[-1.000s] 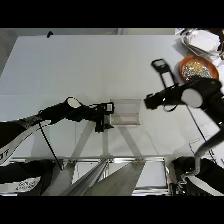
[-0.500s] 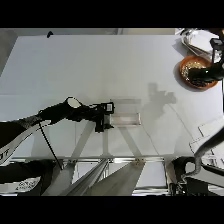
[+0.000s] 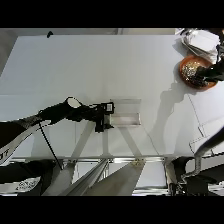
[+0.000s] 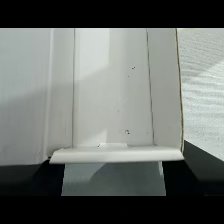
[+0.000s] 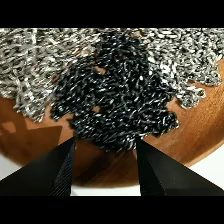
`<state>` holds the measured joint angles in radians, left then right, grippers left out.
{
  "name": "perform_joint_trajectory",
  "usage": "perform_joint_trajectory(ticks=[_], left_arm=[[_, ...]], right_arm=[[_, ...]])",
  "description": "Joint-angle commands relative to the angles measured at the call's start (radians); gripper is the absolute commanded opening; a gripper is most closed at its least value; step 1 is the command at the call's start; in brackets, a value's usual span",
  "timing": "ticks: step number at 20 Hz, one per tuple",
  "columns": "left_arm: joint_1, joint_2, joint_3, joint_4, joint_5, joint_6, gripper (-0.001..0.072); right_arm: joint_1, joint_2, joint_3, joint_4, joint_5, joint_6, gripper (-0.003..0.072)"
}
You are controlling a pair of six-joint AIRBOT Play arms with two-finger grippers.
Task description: Fold the box and place the chain.
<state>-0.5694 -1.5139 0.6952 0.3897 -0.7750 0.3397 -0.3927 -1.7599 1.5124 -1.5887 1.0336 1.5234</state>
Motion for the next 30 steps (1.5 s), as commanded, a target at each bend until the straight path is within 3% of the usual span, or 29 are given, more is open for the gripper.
perform_joint_trajectory(ticks=[1,5,7,9,14,21,30], left_arm=[[0.000,0.001,0.000,0.000,0.000,0.000,0.0210],[0.000,0.001,0.000,0.000,0.000,0.000,0.0210],[0.000,0.001,0.000,0.000,0.000,0.000,0.0210],[0.000,0.001,0.000,0.000,0.000,0.000,0.0210],[0.000,0.001,0.000,0.000,0.000,0.000,0.0210],[0.000,0.001,0.000,0.000,0.000,0.000,0.0210],[0.000,0.001,0.000,0.000,0.000,0.000,0.0210]], right_arm=[[-0.006,-0.045,0.019,-0.016,-0.019,0.038,0.0377],[-0.008,-0.071,0.019,-0.031,0.000,0.066,0.0346],[-0.008,-0.077,0.019,-0.030,-0.020,0.077,0.0246],[-0.008,-0.076,0.019,-0.029,-0.035,0.077,0.0013],[-0.007,-0.037,0.019,-0.027,-0.008,0.036,0.0014],[-0.007,0.252,0.019,0.005,0.028,-0.104,0.0014],[-0.007,0.678,0.019,0.367,0.225,-0.253,0.0014]])
